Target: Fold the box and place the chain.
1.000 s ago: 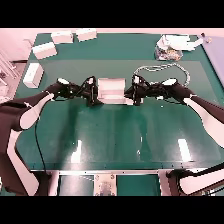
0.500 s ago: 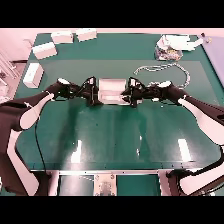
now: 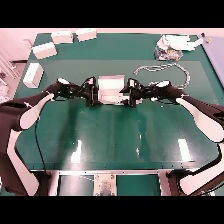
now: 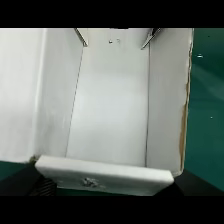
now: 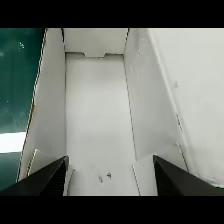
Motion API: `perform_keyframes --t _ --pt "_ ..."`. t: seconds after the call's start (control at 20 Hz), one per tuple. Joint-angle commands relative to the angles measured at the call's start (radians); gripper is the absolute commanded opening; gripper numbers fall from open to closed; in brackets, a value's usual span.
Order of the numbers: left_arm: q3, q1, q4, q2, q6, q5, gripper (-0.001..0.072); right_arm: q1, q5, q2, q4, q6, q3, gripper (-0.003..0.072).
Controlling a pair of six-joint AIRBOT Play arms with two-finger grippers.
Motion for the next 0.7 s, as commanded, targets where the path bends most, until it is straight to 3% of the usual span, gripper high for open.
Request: perform_keyframes --t 0.0,0.1,0.15,0.65 --pt "0.000 -0.001 -0.002 0.001 -0.002 0.003 0.0249 -0.007 0.013 -0.002 0.000 0.000 0.003 0.0613" --pt "0.000 0.000 -0.002 0.001 -0.002 0.003 0.0249 -0.018 0.013 -0.001 0.000 0.000 0.005 0.0184" --pt "0.000 -0.001 -0.002 0.001 -0.002 0.002 0.0249 -0.024 0.013 -0.001 0.001 0.012 0.005 0.0024" --pt "0.000 0.000 -0.002 0.001 -0.002 0.003 0.0249 -0.048 0.103 0.069 0.005 0.061 0.006 0.0015"
